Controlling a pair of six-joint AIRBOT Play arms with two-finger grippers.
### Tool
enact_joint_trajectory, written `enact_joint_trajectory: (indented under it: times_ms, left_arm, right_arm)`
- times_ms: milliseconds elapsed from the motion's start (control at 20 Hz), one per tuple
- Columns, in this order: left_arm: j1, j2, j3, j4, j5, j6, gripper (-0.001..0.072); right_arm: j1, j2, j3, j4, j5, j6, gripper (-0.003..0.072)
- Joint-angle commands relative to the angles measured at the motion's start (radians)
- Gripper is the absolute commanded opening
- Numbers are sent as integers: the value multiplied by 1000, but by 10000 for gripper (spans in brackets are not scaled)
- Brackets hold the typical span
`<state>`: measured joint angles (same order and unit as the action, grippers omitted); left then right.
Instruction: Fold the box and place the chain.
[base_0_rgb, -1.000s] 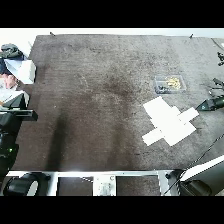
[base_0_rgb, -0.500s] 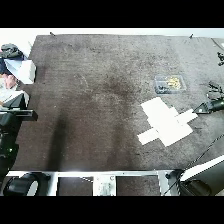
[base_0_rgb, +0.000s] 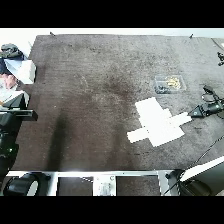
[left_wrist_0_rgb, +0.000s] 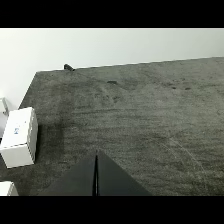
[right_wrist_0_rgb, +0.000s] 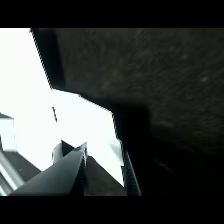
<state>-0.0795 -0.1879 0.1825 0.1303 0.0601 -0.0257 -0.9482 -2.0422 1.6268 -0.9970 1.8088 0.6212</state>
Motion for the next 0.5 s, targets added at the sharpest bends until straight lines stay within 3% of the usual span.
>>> enact_joint_trajectory:
  times_ms: [0, 450]
  left_arm:
    - [-1, 1, 0, 0, 0, 0, 12]
    - [-1, 1, 0, 0, 1, 0, 13]
  right_arm:
    - [2, 11, -58, 66, 2, 4, 312]
    - [21, 66, -198, 130, 2, -22, 313]
